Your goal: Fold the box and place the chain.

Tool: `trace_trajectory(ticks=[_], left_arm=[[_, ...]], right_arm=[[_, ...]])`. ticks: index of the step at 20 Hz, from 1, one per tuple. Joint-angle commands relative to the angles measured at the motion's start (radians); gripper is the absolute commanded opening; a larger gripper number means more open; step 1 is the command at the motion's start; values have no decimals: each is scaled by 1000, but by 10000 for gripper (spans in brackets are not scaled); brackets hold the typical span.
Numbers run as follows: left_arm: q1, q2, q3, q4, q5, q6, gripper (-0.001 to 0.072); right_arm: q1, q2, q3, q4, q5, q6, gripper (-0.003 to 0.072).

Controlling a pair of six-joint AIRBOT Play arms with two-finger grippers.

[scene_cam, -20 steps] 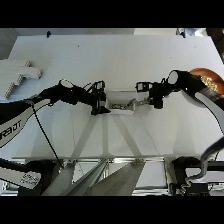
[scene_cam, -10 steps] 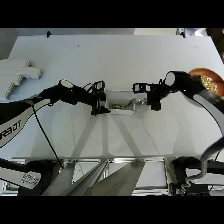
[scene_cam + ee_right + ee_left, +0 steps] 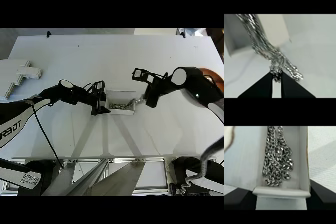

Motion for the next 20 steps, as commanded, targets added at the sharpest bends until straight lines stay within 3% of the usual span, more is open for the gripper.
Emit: trace_trajectory(ticks=[1,8,11,14,19,20], left_arm=[[0,1,0,0,0,0,456],[-1,1,0,0,0,0,456],[-1,1,0,0,0,0,456],[-1,1,0,0,0,0,456],[-1,1,0,0,0,0,456],[-1,1,0,0,0,0,456]], right_arm=[[89,19,1,121,-23,45,12],[222,18,1,423,-273,44,12],[234,15,1,507,-301,40,9],[233,-8,1,502,-298,40,9],[234,-85,1,355,-282,107,24],[234,-89,1,336,-275,114,136]])
